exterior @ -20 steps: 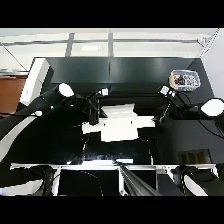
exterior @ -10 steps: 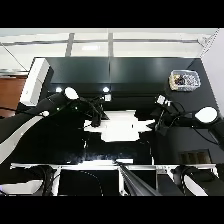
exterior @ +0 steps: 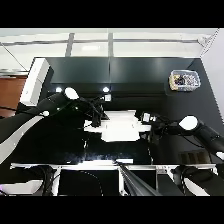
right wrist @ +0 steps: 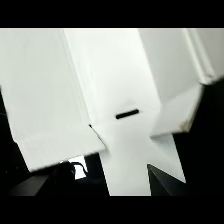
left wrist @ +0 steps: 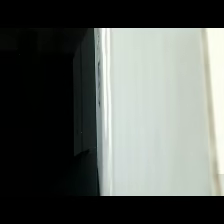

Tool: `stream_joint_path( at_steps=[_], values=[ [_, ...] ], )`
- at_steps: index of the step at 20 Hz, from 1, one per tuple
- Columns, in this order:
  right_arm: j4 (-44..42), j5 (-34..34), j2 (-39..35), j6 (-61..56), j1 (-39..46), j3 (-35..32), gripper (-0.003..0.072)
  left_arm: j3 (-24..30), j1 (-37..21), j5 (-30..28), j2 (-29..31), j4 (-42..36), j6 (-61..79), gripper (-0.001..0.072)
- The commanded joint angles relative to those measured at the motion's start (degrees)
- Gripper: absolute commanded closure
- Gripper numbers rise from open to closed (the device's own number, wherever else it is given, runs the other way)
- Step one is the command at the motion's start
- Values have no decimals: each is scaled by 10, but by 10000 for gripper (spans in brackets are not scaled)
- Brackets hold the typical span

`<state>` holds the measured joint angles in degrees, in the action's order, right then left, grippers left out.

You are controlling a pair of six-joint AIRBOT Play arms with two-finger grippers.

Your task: Fold the box and place the chain.

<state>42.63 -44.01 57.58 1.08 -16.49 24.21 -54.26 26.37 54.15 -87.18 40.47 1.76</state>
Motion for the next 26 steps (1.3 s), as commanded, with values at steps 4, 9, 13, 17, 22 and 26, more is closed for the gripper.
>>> stream_joint_path(
  at_steps=[4,9,13,17,22,26],
  values=[
    [-42,30,20,25,-66,-3,39,0,0,3,0,0,0,683],
    [-71,33,20,50,-68,3,40,0,0,5,0,0,0,682],
    [-88,31,20,49,-67,10,40,0,0,3,0,0,0,682],
    [-98,37,20,49,-67,11,40,0,0,3,0,0,0,682],
    [-94,87,20,67,-67,26,39,0,0,5,0,0,0,682],
    [-97,68,20,67,-45,69,39,0,0,4,0,0,0,682]
  ],
)
